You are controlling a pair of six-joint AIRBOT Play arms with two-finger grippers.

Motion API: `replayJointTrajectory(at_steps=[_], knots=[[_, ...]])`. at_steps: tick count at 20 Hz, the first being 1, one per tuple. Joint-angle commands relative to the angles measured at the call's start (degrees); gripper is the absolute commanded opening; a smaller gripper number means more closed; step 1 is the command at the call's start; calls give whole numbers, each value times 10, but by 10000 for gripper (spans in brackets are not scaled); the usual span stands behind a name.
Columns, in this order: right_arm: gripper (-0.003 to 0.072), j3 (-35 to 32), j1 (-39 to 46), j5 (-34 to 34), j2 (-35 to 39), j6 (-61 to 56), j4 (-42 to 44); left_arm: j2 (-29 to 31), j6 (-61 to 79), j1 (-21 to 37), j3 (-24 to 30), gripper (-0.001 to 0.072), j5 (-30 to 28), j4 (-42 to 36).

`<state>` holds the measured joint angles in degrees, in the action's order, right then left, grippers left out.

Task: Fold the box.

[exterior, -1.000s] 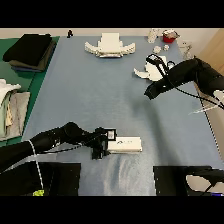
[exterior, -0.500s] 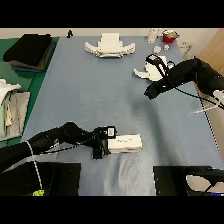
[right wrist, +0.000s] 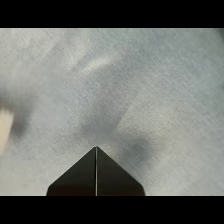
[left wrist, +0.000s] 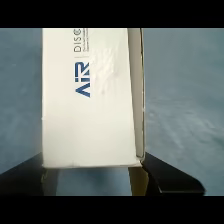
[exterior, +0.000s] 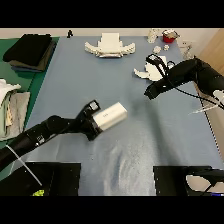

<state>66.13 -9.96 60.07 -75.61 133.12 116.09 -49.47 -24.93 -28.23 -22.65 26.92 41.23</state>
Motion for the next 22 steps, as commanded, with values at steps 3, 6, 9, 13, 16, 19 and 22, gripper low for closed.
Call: replayJointTrajectory(at_steps=[3,6,9,13,16,19,22], knots=[[3,0,0,0,0,0,-2,-50,-202,217,-87,509,-10,191],[3,0,0,0,0,0,-2,-154,-206,327,-201,509,-9,191],[3,0,0,0,0,0,-2,-276,-212,386,-331,508,-8,191],[3,0,0,0,0,0,-2,-417,-212,416,-480,508,-4,191],[3,0,0,0,0,0,-2,-498,-212,420,-562,508,-4,195],[4,0,0,0,0,0,-2,-566,-212,421,-628,509,-1,195],[3,0,0,0,0,0,-2,-597,-211,422,-653,509,-3,195]])
